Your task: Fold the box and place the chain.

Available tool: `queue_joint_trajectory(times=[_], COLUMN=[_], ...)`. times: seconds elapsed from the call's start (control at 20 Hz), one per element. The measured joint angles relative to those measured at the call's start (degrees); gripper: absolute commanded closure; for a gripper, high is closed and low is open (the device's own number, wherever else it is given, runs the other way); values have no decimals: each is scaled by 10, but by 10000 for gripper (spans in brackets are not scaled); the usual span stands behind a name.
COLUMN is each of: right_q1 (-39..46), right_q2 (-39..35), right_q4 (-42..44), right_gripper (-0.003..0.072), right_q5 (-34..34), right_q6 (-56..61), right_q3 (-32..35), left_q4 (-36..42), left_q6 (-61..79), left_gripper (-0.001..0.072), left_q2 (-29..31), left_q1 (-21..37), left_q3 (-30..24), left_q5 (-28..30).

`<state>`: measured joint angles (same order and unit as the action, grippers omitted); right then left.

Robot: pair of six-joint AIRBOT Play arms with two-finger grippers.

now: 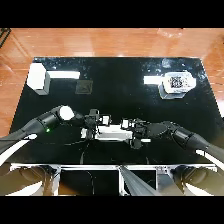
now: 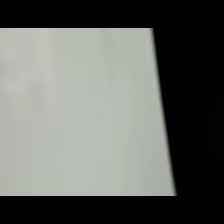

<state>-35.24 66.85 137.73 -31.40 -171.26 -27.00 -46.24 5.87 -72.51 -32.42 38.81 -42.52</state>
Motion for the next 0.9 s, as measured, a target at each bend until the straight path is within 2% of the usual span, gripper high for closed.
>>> queue_joint_trajectory(times=[0.05, 0.25, 0.3, 0.4, 0.6, 0.65, 0.7, 0.9], right_q1=[0, 0, 0, 0, 0, 0, 0, 0], right_q2=[0, 0, 0, 0, 0, 0, 0, 0], right_q4=[0, 0, 0, 0, -6, -8, -10, -11], right_gripper=[552, 554, 554, 555, 555, 555, 555, 555], right_q5=[0, 0, 0, 0, 1, 2, 3, 5], right_q6=[0, 0, 0, 0, 0, 0, 0, 0], right_q3=[0, 0, 0, 0, -1, -1, -1, -1], left_q4=[0, 0, 0, -1, -16, -20, -27, -82], left_q6=[0, -1, -1, -2, -7, -15, -26, -116], left_gripper=[686, 675, 607, 583, 192, 117, 70, 70], left_q2=[0, 0, 0, 2, 21, 26, 31, 45], left_q1=[0, 0, 0, 0, 0, 0, 1, 2], left_q3=[0, 0, 0, 0, 0, 0, 0, 0], left_q5=[0, 0, 0, -1, -2, -2, -1, -2])
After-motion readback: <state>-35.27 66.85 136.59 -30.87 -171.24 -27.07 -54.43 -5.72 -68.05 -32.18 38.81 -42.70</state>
